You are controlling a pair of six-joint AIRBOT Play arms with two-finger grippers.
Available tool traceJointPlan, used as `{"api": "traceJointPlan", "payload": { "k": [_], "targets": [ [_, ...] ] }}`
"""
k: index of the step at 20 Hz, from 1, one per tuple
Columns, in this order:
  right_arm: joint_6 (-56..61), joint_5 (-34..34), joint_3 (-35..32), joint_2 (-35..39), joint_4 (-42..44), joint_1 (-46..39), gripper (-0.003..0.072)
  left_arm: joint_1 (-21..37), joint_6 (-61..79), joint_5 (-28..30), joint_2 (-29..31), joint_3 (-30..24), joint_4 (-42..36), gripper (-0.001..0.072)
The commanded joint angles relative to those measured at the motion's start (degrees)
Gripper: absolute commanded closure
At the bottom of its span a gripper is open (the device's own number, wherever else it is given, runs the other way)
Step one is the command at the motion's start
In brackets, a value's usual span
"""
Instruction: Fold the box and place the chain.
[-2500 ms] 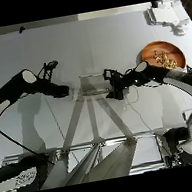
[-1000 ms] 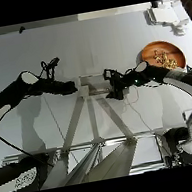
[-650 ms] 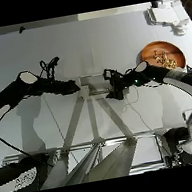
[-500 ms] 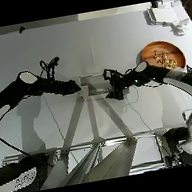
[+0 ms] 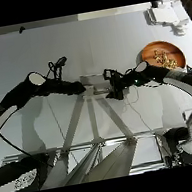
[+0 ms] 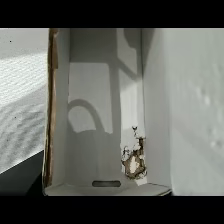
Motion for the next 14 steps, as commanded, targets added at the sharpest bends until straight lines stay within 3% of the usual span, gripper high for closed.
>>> {"api": "traceJointPlan", "payload": {
  "k": [1,4,6,7,8,14],
  "targets": [
    [0.0,0.0,0.0,0.0,0.0,0.0,0.0212,-1.6,0.0,2.3,-0.4,0.0,6.4,0.0414],
    [0.0,0.0,0.0,0.0,0.0,0.0,0.0212,-2.3,-3.5,1.7,-0.5,0.0,14.4,0.0413],
    [0.0,0.0,0.0,0.0,0.0,0.0,0.0212,-2.4,-4.0,2.8,-0.5,0.0,14.6,0.0392],
    [0.0,0.0,0.0,0.0,0.0,0.0,0.0212,-2.6,-4.0,3.0,-0.3,0.0,14.1,0.0218],
    [0.0,0.0,0.0,0.0,0.0,0.0,0.0212,-2.6,-4.0,3.2,-0.1,0.1,13.0,-0.0011],
    [0.0,0.0,0.0,0.0,0.0,0.0,0.0212,-3.9,-10.7,1.4,0.0,4.5,13.8,0.0014]
  ]
}}
